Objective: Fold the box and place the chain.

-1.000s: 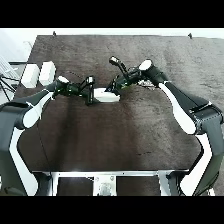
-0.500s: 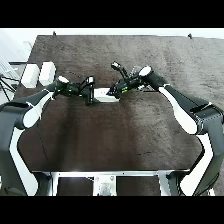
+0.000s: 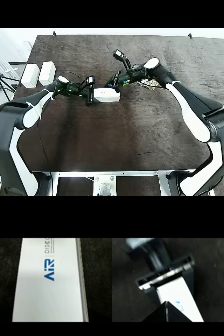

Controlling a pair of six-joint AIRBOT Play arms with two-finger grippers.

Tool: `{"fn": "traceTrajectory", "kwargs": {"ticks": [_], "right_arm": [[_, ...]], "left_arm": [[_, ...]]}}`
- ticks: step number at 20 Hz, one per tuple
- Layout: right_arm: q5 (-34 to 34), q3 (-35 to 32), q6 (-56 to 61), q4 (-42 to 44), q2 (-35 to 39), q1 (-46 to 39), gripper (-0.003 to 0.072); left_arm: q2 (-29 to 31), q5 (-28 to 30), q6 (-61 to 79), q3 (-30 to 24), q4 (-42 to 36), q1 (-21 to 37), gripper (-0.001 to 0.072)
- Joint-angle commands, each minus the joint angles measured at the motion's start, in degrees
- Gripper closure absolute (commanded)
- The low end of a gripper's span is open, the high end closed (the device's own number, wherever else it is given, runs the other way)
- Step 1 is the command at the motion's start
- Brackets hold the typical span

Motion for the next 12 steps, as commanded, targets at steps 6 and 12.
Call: {"fn": "traceTrajectory", "kwargs": {"ticks": [6,12], "right_arm": [[-3.37,-10.05,5.20,0.50,16.50,0.44,0.0677],[-27.63,-42.77,6.49,-5.05,42.53,1.88,0.0674]], "left_arm": [[0.04,0.00,0.00,0.04,0.02,0.04,0.0082],[0.04,0.59,0.02,0.04,-1.05,-0.04,0.0082]]}}
